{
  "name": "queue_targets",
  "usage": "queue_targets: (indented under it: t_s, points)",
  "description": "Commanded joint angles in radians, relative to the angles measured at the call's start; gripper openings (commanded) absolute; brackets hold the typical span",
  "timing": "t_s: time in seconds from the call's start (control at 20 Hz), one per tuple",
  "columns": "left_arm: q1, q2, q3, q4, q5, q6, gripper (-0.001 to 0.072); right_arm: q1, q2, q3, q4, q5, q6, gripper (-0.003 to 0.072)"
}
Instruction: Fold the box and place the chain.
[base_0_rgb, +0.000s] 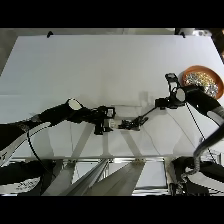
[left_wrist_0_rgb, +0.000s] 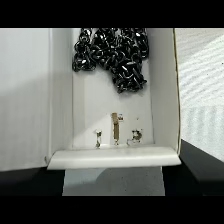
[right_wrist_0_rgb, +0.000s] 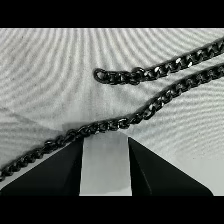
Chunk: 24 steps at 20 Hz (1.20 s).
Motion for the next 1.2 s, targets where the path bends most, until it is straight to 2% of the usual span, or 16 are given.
queue_targets:
  t_s: [0.0,0.2,0.45,0.65,1.15]
  points:
    - [0.0,0.0,0.0,0.0,0.0,0.0,0.0338,0.0,-0.021,-0.002,0.024,-0.017,0.023,0.024]
    - [0.0,0.0,0.0,0.0,0.0,0.0,0.0338,0.0,-0.024,-0.001,0.029,-0.063,0.023,0.0026]
    - [0.0,0.0,0.0,0.0,0.0,0.0,0.0338,0.0,-0.023,-0.001,0.031,-0.072,0.018,0.0012]
    - [0.0,0.0,0.0,0.0,0.0,0.0,0.0338,0.0,-0.014,-0.001,0.094,-0.079,-0.038,0.0012]
    - [0.0,0.0,0.0,0.0,0.0,0.0,0.0338,0.0,0.108,-0.001,0.14,-0.046,-0.121,0.002]
